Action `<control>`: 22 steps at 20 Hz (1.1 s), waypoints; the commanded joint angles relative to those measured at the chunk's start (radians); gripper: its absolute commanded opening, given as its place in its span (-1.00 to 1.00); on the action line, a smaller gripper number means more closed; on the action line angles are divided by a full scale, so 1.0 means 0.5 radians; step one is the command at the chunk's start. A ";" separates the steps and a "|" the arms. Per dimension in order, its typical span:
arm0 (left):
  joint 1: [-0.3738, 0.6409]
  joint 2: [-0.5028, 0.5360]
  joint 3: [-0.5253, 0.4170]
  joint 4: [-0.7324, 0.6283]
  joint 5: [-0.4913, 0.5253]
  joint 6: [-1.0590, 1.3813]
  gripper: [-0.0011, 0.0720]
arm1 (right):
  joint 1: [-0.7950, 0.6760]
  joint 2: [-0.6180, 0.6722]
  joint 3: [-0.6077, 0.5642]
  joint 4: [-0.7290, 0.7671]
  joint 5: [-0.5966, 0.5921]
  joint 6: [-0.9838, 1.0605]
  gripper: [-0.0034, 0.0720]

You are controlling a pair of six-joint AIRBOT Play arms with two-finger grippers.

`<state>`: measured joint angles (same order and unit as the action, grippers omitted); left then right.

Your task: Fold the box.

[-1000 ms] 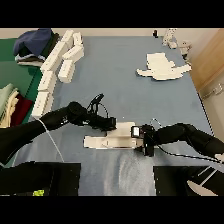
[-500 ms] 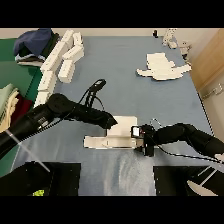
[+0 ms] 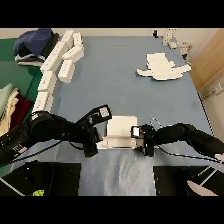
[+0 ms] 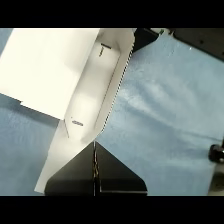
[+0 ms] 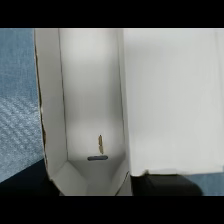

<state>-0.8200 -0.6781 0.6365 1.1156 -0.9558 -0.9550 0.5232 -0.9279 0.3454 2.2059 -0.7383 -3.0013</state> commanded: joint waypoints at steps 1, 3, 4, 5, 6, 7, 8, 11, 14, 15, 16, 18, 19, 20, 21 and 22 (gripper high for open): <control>-0.013 0.048 -0.108 0.164 0.023 0.360 -0.94 | 0.000 0.001 -0.002 0.001 0.001 0.001 0.48; 0.108 0.048 -0.223 0.042 0.098 0.675 -0.24 | 0.000 0.001 -0.002 0.000 0.001 0.001 0.48; 0.169 0.048 -0.284 -0.024 0.144 0.786 0.65 | 0.000 0.001 -0.002 0.000 0.001 0.001 0.48; 0.240 0.048 -0.351 -0.082 0.197 0.867 0.88 | 0.000 0.001 -0.002 0.000 0.001 0.001 0.48; 0.300 0.047 -0.401 -0.114 0.229 0.954 0.89 | 0.000 0.001 -0.002 0.000 0.001 0.001 0.48; 0.346 0.043 -0.450 -0.159 0.266 1.067 0.88 | 0.000 0.001 -0.002 0.000 0.001 0.001 0.48; 0.364 0.027 -0.484 -0.215 0.305 1.147 0.88 | 0.000 0.001 -0.002 0.000 0.000 0.000 0.48; 0.363 -0.099 -0.515 -0.546 0.362 1.448 0.88 | 0.000 0.001 -0.002 0.000 0.001 0.000 0.48; 0.363 -0.266 -0.515 -0.758 0.446 1.725 0.88 | 0.000 0.001 -0.002 0.000 0.001 0.000 0.48; 0.363 -0.311 -0.514 -0.768 0.502 1.747 0.81 | 0.000 0.001 -0.002 0.000 0.001 0.000 0.48; 0.363 -0.346 -0.514 -0.768 0.554 1.762 0.53 | 0.000 0.001 -0.002 0.000 0.001 0.000 0.48; 0.350 -0.376 -0.512 -0.793 0.595 1.786 0.23 | 0.000 0.001 -0.002 -0.001 0.001 0.001 0.48; 0.332 -0.380 -0.512 -0.827 0.603 1.803 0.23 | 0.000 0.001 -0.002 -0.001 0.000 0.001 0.48; 0.312 -0.385 -0.512 -0.865 0.605 1.841 -0.11 | 0.000 0.001 -0.002 0.000 0.001 0.000 0.48; 0.294 -0.395 -0.512 -0.899 0.604 1.915 -0.56 | 0.000 0.001 -0.002 0.000 0.001 0.000 0.48; 0.283 -0.414 -0.512 -0.925 0.613 1.980 -0.69 | 0.000 0.001 -0.002 -0.001 0.001 0.000 0.48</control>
